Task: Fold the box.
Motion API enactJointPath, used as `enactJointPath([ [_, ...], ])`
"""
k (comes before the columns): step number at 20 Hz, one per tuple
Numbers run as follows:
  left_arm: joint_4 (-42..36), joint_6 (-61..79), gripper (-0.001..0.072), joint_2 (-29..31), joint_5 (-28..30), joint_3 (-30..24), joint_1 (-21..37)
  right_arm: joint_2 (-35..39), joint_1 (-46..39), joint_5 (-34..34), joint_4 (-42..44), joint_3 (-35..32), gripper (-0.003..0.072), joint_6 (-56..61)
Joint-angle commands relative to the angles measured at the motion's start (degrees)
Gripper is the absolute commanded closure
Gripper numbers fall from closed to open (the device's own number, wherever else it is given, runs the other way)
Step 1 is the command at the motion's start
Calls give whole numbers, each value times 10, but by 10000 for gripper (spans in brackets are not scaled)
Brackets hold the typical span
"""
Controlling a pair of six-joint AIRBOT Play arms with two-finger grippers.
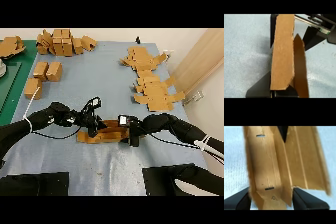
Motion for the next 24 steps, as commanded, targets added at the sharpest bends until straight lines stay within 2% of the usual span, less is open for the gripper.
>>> enactJointPath([
  [1, 0, 0, 698, 0, 0, 0, 0, -11, 21, 10, -22, 6, -3, 0],
  [24, 0, 0, 698, 0, 0, 0, 0, -16, 20, 8, -16, 17, -2, 3],
])
